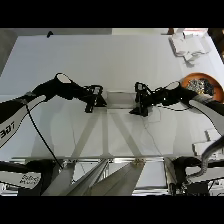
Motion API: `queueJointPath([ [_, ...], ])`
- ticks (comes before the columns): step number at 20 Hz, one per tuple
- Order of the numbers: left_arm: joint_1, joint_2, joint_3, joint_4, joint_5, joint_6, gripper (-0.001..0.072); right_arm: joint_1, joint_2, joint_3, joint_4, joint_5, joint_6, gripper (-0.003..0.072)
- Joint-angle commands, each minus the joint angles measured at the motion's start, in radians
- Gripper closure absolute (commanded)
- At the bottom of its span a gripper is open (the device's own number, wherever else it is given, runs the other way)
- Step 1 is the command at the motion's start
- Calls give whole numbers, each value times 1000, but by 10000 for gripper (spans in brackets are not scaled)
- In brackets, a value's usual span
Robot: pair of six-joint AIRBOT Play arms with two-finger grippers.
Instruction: Fold the box and place the chain.
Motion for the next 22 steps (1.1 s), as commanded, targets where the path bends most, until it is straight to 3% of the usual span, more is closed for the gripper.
queueJointPath([
  [1,-12,-9,0,-4,12,-6,617,0,0,1,0,1,0,192],
  [15,53,20,0,131,-39,-119,615,0,0,1,0,1,0,192],
  [16,54,20,0,130,-32,-119,593,0,0,1,0,1,0,192],
  [18,53,20,0,129,6,-119,355,0,0,1,0,1,0,192],
  [19,52,20,0,124,26,-119,284,0,0,1,0,1,0,192],
  [22,51,20,0,77,26,-115,292,0,0,1,0,1,0,192],
])
